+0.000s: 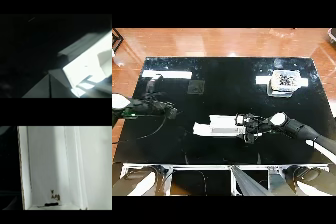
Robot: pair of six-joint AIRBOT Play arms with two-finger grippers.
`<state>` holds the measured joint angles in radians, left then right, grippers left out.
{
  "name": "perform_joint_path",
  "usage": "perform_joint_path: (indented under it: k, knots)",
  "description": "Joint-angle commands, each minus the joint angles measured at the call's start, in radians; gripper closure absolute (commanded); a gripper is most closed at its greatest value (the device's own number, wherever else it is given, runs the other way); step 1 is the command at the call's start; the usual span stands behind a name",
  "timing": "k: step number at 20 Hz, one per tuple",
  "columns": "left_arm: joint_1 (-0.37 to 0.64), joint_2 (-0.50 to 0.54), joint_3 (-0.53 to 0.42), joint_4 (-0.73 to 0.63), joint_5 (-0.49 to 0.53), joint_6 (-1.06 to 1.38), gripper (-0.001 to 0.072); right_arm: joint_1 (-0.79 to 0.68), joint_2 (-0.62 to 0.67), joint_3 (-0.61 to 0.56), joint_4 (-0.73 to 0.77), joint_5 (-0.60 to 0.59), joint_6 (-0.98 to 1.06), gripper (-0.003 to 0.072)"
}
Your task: Fold the box and place the chain.
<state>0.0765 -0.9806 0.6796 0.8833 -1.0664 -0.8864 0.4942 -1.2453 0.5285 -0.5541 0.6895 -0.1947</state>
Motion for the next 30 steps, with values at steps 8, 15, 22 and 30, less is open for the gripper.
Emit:
perform_joint_path:
  k: [8,15,22,30]
  knots:
    - [0.061,-0.202,-0.135,-0.058,-0.091,-0.288,0.0688,0.000,-0.001,0.000,0.000,0.001,0.000,0.0271]
    - [-0.140,-0.325,-0.135,-0.140,0.008,-0.269,0.0688,0.000,-0.001,0.000,0.000,0.001,0.000,0.0271]
    - [-0.170,-0.331,-0.135,-0.170,0.046,-0.269,0.0689,0.000,-0.001,0.000,0.000,0.001,0.000,0.0272]
    - [-0.175,-0.327,-0.132,-0.275,-0.039,-0.219,0.0264,0.000,-0.001,0.000,0.000,0.001,0.000,0.0271]
